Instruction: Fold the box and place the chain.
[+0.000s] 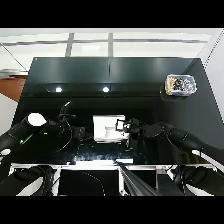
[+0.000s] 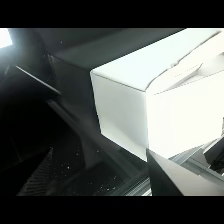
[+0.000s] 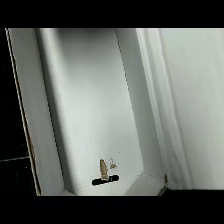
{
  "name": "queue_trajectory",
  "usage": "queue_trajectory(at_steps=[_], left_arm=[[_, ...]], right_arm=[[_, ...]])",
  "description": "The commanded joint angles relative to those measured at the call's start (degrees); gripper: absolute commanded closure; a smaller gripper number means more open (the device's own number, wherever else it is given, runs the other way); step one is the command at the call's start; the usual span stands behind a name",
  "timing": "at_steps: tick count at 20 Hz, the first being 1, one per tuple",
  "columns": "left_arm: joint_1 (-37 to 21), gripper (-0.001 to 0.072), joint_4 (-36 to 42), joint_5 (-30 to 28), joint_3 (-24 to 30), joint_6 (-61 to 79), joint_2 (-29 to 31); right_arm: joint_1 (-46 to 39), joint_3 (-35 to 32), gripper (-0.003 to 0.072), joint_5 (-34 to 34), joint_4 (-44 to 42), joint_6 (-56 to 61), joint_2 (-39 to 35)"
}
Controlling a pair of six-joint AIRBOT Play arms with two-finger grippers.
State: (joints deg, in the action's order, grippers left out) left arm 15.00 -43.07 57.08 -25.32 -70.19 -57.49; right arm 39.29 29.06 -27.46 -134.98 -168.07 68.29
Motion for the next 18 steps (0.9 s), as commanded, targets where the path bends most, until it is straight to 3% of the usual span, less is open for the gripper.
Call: queue_trajectory(at_steps=[1,13,18], left_arm=[[0.4,0.0,0.5,-0.5,-0.2,-0.1,0.0],[0.4,0.0001,2.6,-1.0,-1.9,-0.1,0.0],[0.4,0.001,-0.1,-1.6,-1.9,-0.1,0.0]], right_arm=[[0.0,0.0,0.0292,0.0,0.0,-0.2,0.0],[0.0,0.0,0.0291,0.0,0.0,-0.2,0.0],[0.0,0.0,0.0292,0.0,0.0,-0.2,0.0]])
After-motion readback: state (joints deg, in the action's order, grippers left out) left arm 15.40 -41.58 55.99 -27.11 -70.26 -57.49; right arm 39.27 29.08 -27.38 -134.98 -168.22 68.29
